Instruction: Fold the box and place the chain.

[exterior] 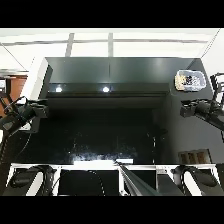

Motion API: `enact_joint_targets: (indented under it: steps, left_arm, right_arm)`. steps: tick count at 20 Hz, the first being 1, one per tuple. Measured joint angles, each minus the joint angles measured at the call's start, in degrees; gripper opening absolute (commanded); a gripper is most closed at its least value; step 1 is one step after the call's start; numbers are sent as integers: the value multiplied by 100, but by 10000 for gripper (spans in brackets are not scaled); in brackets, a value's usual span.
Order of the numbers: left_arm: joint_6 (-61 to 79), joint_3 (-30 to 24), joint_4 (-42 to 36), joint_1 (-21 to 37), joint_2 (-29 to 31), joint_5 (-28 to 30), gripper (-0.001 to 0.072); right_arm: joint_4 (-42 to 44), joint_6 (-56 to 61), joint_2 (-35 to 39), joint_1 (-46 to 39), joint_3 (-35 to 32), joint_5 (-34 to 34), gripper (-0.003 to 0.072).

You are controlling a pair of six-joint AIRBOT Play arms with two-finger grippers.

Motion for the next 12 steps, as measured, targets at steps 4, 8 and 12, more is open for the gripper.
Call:
enact_joint_targets:
  steps: [4,8,12]
  left_arm:
    - [-4,-31,-11,-20,37,37,31]
    - [-7,-39,-11,-20,46,44,31]
    - [-11,-39,-11,-20,46,50,31]
  right_arm:
    - [-35,-15,4,0,-22,-35,17]
    - [-48,-17,4,0,-26,-52,17]
    - [-48,-17,4,0,-28,-59,17]
